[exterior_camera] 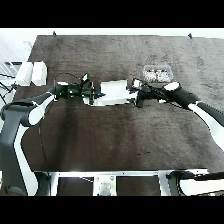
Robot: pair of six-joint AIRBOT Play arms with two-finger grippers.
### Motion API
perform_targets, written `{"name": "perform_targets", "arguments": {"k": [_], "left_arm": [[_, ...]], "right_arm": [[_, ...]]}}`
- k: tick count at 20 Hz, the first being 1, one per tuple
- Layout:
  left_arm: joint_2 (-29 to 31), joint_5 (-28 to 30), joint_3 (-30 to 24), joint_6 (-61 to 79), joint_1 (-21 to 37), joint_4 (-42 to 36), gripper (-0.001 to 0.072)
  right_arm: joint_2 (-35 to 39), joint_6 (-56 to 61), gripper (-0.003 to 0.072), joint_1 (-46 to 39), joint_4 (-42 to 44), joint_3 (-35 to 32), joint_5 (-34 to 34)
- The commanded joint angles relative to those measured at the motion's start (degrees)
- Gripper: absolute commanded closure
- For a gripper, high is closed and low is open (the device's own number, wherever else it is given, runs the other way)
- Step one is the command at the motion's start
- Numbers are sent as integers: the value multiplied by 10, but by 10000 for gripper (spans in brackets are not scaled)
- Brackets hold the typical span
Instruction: Fold the box and place the chain.
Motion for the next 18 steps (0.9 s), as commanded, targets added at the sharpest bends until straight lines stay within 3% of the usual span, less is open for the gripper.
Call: {"name": "perform_targets", "arguments": {"k": [1, 18], "left_arm": [[0, 0, 0, 0, 0, 0, 692], [0, -4, 0, 0, 0, 0, 692]], "right_arm": [[-29, 1, 129, -5, 0, 38, 33], [-163, 28, 129, -51, -2, 202, 212]]}}
